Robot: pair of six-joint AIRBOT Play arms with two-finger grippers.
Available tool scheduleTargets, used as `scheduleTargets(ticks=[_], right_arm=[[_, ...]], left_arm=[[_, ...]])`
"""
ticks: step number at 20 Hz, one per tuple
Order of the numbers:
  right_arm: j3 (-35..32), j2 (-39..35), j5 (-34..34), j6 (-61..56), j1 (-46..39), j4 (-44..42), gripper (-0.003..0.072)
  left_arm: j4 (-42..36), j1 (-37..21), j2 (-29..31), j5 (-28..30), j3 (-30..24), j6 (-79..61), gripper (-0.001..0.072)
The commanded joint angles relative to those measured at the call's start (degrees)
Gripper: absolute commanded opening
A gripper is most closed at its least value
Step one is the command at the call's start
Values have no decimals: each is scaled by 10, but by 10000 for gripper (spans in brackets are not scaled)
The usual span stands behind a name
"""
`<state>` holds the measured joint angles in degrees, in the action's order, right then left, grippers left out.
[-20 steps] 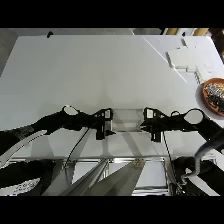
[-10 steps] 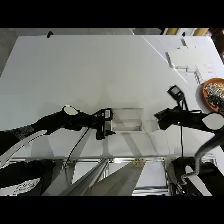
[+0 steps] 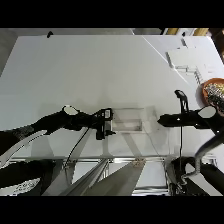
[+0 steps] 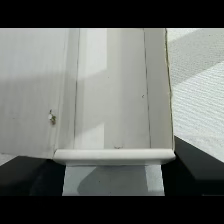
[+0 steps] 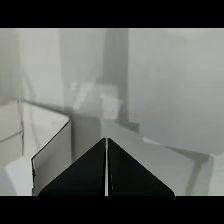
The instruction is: Fold the box and place the chain.
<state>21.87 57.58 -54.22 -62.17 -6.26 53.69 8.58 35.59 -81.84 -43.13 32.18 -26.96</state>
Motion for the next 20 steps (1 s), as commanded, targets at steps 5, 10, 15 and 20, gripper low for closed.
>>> scheduleTargets(ticks=[5, 10, 15, 20], right_arm=[[0, 37, -73, 52, 59, -133, 16], [0, 36, -99, 70, 59, -150, 171], [0, 4, -99, 71, 59, -150, 227], [0, -30, -74, 64, 84, -151, 227]], left_arm=[[0, 0, 0, 0, 0, 0, 211], [0, 0, 0, 0, 0, 0, 211], [0, 0, 0, 0, 0, 0, 211], [0, 0, 0, 0, 0, 0, 211]])
